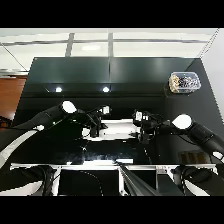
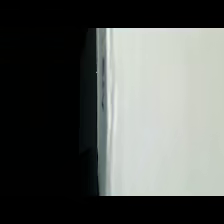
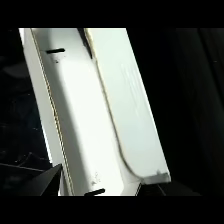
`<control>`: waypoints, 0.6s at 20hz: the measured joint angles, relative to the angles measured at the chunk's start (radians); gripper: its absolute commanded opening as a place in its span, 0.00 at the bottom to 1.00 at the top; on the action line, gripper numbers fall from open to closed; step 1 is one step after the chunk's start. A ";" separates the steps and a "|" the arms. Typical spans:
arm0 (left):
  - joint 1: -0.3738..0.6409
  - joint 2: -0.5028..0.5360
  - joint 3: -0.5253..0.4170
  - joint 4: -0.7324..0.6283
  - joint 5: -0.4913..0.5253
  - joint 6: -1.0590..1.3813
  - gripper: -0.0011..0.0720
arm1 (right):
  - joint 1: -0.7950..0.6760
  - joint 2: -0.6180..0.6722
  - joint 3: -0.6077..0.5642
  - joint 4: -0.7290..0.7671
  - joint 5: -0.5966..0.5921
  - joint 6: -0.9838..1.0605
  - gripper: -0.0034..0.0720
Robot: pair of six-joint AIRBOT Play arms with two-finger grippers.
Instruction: Fold the box and place the chain.
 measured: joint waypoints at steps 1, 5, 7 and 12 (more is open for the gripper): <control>0.000 0.000 0.000 0.000 0.000 0.000 0.05 | 0.000 -0.008 -0.003 0.003 0.006 -0.003 0.83; 0.000 0.000 0.000 0.000 0.000 0.003 0.05 | 0.000 -0.031 -0.026 -0.012 0.021 -0.010 0.83; 0.000 0.000 0.000 0.000 0.000 0.002 0.05 | 0.000 -0.039 -0.034 -0.021 0.022 -0.013 0.83; 0.000 0.000 0.000 0.000 0.000 0.000 0.05 | 0.001 -0.060 -0.041 -0.034 0.023 -0.041 0.83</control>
